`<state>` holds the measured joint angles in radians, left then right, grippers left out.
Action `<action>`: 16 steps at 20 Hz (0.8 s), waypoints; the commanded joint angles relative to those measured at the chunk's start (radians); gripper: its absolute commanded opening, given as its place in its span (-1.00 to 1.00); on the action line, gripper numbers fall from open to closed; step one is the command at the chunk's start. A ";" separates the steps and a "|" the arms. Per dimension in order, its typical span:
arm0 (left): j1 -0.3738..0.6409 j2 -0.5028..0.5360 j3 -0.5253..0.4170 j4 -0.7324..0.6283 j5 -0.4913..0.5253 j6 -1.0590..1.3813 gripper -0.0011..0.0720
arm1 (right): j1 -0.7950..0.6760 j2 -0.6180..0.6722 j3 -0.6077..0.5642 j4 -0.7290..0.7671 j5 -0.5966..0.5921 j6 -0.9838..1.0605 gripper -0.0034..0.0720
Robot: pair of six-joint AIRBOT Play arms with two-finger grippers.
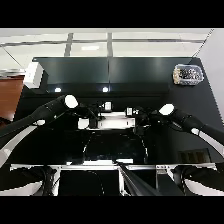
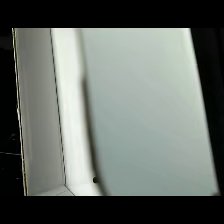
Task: Fold the box and place the chain.
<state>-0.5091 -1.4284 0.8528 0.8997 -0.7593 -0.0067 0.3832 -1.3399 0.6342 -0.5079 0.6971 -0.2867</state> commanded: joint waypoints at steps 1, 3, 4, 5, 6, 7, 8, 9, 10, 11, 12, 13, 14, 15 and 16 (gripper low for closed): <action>0.000 0.000 0.000 0.000 0.001 0.000 -0.90 | 0.002 -0.001 0.001 0.002 -0.008 0.004 0.96; 0.000 0.000 0.000 0.000 0.001 0.000 -0.90 | 0.002 -0.004 0.004 0.007 -0.024 0.023 0.95; 0.000 0.000 0.000 0.000 0.001 0.000 -0.90 | 0.002 -0.006 0.007 0.003 -0.024 0.029 0.96; 0.000 0.000 0.000 0.000 0.001 0.000 -0.90 | 0.002 -0.006 0.007 0.001 -0.023 0.029 0.96; 0.000 0.000 0.000 0.000 0.001 0.000 -0.90 | 0.002 -0.006 0.007 0.001 -0.024 0.029 0.96; 0.000 0.000 0.000 0.000 0.001 0.000 -0.90 | 0.002 -0.006 0.007 -0.001 -0.023 0.029 0.96; 0.000 0.000 0.000 0.000 0.001 0.000 -0.90 | 0.003 -0.006 0.007 -0.002 -0.023 0.029 0.95; 0.000 0.000 0.000 0.000 0.001 0.000 -0.90 | 0.005 -0.006 0.007 -0.007 -0.023 0.029 0.95; 0.000 0.000 0.000 0.000 0.001 0.000 -0.90 | 0.008 -0.006 0.007 -0.013 -0.021 0.029 0.96; 0.000 0.000 0.000 0.000 0.001 0.000 -0.90 | 0.011 -0.007 0.007 -0.020 -0.021 0.029 0.96; 0.000 0.000 0.000 0.000 0.001 0.000 -0.90 | 0.012 -0.007 0.007 -0.021 -0.021 0.030 0.95; 0.000 0.000 0.000 0.000 0.001 0.000 -0.90 | 0.012 -0.007 0.007 -0.021 -0.021 0.032 0.95; 0.000 0.000 0.000 0.000 0.001 0.000 -0.90 | 0.012 -0.007 0.007 -0.021 -0.022 0.032 0.95; 0.000 0.000 0.000 0.000 0.001 0.000 -0.90 | 0.012 -0.007 0.007 -0.021 -0.022 0.033 0.95; 0.000 0.000 0.000 0.000 0.001 0.000 -0.90 | 0.012 -0.007 0.007 -0.021 -0.023 0.033 0.95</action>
